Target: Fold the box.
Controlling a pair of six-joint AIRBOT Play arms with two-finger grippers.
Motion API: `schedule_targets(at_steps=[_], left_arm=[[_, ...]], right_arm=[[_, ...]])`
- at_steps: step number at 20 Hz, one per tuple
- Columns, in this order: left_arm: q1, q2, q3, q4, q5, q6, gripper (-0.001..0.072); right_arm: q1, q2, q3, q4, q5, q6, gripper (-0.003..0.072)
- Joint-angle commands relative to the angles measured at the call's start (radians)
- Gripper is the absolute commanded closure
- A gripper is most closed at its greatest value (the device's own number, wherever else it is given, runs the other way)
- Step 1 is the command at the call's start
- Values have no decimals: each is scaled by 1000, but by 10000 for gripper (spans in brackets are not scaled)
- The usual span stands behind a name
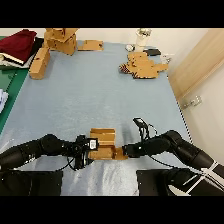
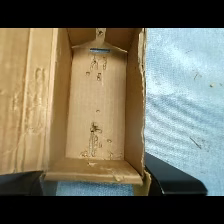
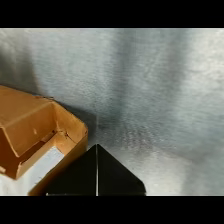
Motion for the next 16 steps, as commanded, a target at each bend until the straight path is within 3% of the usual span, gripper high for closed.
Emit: schedule_targets(at_steps=[1, 5, 6, 7, 10, 11, 12, 16], left_arm=[[1, 0, 1, 0, 0, 0, 110], [1, 0, 1, 0, 0, 0, 110], [1, 0, 1, 0, 0, 0, 110], [1, 0, 1, 0, 0, 0, 110], [1, 0, 1, 0, 0, 0, 110], [1, 0, 1, 0, 0, 0, 110], [1, 0, 1, 0, 0, 0, 110], [1, 0, 1, 0, 0, 0, 110]], right_arm=[[0, 5, 3, 89, 9, -33, 683], [0, 41, 54, 98, -1, -32, 681], [0, 45, 66, 98, -8, -32, 602], [0, 44, 74, 100, -17, -31, 473], [6, 42, 79, 106, -24, -31, 433], [18, 42, 79, 106, -23, -31, 375], [35, 42, 79, 109, -21, -31, 258], [92, 41, 79, 110, 12, -29, 258]])
